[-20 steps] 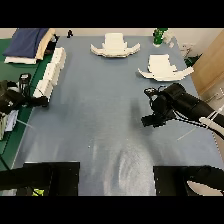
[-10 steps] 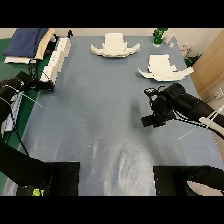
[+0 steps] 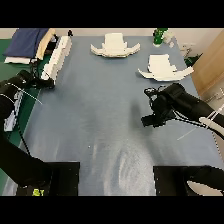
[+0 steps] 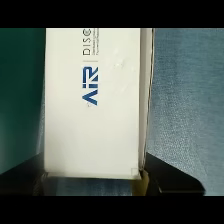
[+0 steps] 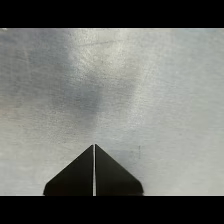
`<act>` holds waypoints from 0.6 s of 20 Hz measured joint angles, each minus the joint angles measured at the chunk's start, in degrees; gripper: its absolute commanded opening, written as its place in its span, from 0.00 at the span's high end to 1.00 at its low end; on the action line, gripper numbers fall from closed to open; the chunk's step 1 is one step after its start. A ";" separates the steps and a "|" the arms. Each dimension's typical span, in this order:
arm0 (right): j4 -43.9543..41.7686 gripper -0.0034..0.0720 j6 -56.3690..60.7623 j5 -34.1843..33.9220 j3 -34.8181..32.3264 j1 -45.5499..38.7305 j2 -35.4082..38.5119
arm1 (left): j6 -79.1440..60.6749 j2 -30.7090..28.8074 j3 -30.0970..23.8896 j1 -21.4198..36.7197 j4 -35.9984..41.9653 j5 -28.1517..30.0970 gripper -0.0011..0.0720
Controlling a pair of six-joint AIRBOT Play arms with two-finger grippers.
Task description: Fold the box.
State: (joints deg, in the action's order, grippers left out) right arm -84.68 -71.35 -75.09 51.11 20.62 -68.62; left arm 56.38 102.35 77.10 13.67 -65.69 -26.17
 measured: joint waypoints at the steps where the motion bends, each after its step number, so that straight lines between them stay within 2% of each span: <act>1: -0.09 0.93 -0.02 0.00 0.00 -0.02 0.00 | 0.02 0.00 0.07 0.00 0.00 0.00 0.37; 2: 0.02 0.93 0.00 0.00 0.00 -0.07 0.00 | 0.07 0.02 0.11 0.00 -0.02 -0.07 0.12; 3: 0.09 0.93 -0.02 0.00 0.00 -0.09 0.00 | 0.07 0.13 0.11 0.00 0.02 -0.07 0.02; 7: 0.09 0.93 0.00 0.00 0.00 -0.11 0.00 | 0.52 -0.70 0.13 0.09 -0.07 -0.98 0.02; 10: 0.00 0.93 0.00 0.00 0.00 -0.02 0.00 | 0.83 -3.52 0.20 1.20 -0.42 -5.88 0.02; 12: 0.02 0.93 0.00 0.00 0.00 -0.07 0.00 | 0.85 -6.60 0.24 2.40 -0.46 -11.63 0.02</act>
State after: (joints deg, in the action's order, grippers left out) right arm -84.66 -71.35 -75.09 51.11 20.56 -68.62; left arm 57.23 95.74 77.34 16.08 -66.15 -37.80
